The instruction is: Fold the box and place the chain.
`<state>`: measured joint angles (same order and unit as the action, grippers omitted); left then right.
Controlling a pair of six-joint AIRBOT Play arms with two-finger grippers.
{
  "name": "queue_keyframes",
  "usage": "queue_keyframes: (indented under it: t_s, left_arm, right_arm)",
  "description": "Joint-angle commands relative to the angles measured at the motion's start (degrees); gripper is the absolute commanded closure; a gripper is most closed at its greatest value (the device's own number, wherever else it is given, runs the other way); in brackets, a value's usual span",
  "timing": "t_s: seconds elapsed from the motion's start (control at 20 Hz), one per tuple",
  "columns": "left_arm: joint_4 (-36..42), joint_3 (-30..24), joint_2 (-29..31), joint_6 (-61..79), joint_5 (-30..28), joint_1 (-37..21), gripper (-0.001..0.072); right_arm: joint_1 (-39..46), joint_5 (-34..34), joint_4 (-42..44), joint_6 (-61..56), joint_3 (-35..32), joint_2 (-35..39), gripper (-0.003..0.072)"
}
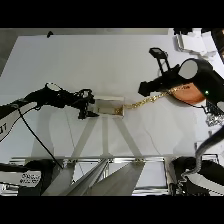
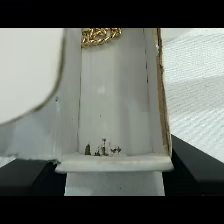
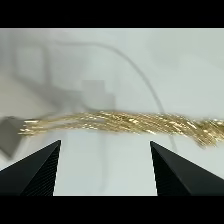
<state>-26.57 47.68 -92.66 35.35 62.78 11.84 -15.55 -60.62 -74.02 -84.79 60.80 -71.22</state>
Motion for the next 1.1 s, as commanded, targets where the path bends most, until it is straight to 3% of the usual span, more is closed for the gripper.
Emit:
queue_keyframes:
  t_s: [0.0, 0.4, 0.5, 0.65, 0.7, 0.85, 0.9, 1.05]
  left_arm:
    - [-0.02, 0.07, 0.00, 0.00, 0.00, -0.02, 0.0523]
    - [-0.02, 0.07, 0.00, -0.02, 0.00, -0.02, 0.0523]
    - [-0.02, 0.07, 0.00, 0.00, 0.00, -0.02, 0.0523]
    - [-0.02, 0.07, 0.00, 0.00, -0.02, -0.02, 0.0523]
    - [-0.02, 0.07, 0.00, 0.00, 0.00, -0.02, 0.0523]
    - [-0.02, 0.07, 0.00, 0.00, 0.00, -0.02, 0.0523]
    - [-0.02, 0.07, 0.00, 0.00, 0.00, -0.02, 0.0523]
    - [-0.02, 0.07, 0.00, 0.00, 0.00, -0.02, 0.0523]
  right_arm:
    - [3.13, 0.50, -13.25, -17.42, -4.35, -1.29, 0.0035]
    - [-0.48, 5.09, -15.87, -44.02, -3.41, -13.57, 0.0018]
    - [-1.64, 4.87, -18.38, -47.12, -1.53, -16.57, 0.0126]
    - [-2.25, 5.25, -19.23, -47.87, 2.12, -20.57, 0.0126]
    - [-2.25, 4.96, -19.21, -47.84, 3.10, -21.55, 0.0162]
    - [-2.25, 2.47, -19.21, -47.82, 3.32, -21.88, 0.0621]
    - [-2.43, 2.05, -19.23, -47.41, 3.32, -21.73, 0.0674]
    - [-4.70, 2.27, -19.19, -35.12, 3.32, -19.78, 0.0675]
